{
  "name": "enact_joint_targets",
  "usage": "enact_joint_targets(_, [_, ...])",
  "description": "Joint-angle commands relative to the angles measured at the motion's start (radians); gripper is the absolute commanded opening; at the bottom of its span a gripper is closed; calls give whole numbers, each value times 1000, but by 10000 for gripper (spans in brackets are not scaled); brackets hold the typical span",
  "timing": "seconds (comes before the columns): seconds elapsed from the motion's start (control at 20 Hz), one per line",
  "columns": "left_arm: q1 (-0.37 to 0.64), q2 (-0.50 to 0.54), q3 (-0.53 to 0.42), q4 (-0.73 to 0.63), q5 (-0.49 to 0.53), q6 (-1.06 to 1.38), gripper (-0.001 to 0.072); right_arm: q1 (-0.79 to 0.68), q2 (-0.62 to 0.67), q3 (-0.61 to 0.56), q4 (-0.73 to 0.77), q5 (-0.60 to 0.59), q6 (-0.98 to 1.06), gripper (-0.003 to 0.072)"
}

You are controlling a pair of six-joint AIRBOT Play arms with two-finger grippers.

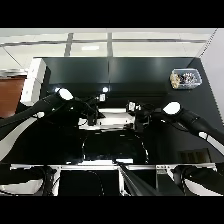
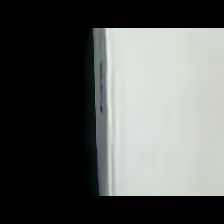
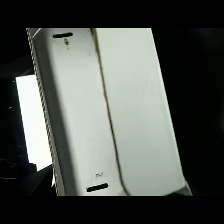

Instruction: Fold the box and place the chain.

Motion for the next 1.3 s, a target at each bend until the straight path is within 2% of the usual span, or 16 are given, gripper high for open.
enact_joint_targets(0.0, [0,0,0,0,0,2,24,0,-53,-1,51,59,-86,701])
enact_joint_targets(0.35, [0,0,0,0,0,2,24,-1,-107,0,51,33,-165,700])
enact_joint_targets(0.5, [0,0,0,0,0,2,23,-1,-107,0,-16,-8,-55,700])
enact_joint_targets(0.7, [-1,0,0,0,0,2,24,6,-109,0,-48,-3,-45,698])
enact_joint_targets(0.8, [-1,0,0,0,0,2,24,25,-111,0,-75,-25,-24,601])
enact_joint_targets(1.25, [-1,0,0,0,0,2,24,34,-112,0,-81,-51,-2,600])
